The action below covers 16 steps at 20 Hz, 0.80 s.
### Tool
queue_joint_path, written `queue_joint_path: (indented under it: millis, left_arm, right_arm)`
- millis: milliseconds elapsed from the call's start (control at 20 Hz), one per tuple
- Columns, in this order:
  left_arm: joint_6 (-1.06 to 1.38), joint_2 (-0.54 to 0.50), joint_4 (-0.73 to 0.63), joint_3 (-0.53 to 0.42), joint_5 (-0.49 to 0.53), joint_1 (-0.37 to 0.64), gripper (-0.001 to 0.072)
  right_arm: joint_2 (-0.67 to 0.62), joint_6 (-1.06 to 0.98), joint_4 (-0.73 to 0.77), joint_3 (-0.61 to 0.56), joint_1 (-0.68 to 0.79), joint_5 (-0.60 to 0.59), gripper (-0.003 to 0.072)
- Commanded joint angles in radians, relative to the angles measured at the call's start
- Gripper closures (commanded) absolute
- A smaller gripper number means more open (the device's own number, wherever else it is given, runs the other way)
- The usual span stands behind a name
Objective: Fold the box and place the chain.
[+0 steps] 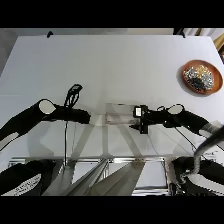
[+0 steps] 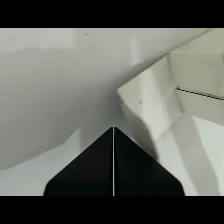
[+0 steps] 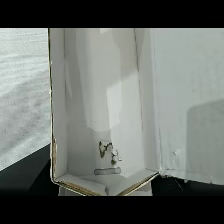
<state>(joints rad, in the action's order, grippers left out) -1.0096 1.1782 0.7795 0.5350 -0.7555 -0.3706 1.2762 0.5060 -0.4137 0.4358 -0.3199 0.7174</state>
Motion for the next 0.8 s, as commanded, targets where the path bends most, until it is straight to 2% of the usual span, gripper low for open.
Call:
queue_joint_path:
  millis: [0,250,350,450,750]
  left_arm:
    - [0.127,0.027,-0.149,0.000,0.000,-0.045,0.0701]
    - [0.218,0.028,-0.300,0.000,-0.004,-0.081,0.0694]
    - [0.226,0.027,-0.328,0.000,-0.005,-0.080,0.0664]
    - [0.225,0.027,-0.331,0.000,-0.008,-0.080,0.0495]
    - [0.226,0.027,-0.331,0.001,-0.007,-0.080,0.0487]
  right_arm:
    - [-0.001,0.000,0.000,0.000,0.000,0.000,0.0288]
    - [-0.001,0.000,0.000,0.000,0.000,0.000,0.0288]
    - [-0.001,0.000,0.000,0.000,0.000,0.000,0.0288]
    - [-0.001,0.000,0.000,0.000,0.000,0.000,0.0288]
    - [-0.001,0.000,0.000,0.000,0.000,0.000,0.0288]
